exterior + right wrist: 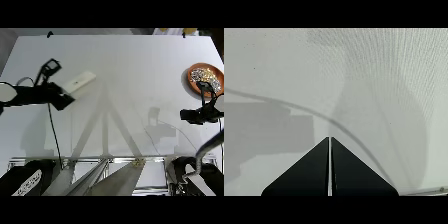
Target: Fold the box and place the chain.
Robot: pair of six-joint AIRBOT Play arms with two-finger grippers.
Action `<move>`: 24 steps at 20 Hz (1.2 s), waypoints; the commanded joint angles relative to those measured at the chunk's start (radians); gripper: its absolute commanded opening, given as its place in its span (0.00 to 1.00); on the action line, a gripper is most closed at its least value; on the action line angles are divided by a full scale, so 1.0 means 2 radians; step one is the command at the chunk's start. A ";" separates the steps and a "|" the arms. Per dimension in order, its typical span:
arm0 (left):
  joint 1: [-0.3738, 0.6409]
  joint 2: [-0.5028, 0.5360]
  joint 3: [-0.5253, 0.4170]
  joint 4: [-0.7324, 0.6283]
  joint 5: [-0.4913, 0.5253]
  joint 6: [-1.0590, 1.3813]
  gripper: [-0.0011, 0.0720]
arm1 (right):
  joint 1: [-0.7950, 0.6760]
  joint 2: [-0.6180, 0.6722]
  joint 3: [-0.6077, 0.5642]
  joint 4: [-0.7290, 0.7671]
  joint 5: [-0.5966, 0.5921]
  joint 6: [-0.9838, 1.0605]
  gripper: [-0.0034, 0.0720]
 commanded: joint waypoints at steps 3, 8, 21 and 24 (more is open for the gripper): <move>0.145 0.007 -0.008 0.110 -0.059 -0.148 0.49 | 0.000 0.000 0.000 0.000 0.000 0.000 0.07; 0.214 -0.004 -0.050 0.112 -0.065 -0.158 0.54 | 0.000 0.000 0.000 0.000 0.000 0.000 0.07; 0.223 0.027 -0.109 0.202 -0.116 -0.246 0.96 | 0.000 0.000 0.000 0.000 0.000 0.000 0.07; 0.207 0.099 -0.109 0.202 -0.125 -0.245 0.96 | 0.000 0.000 0.000 0.000 0.000 0.000 0.07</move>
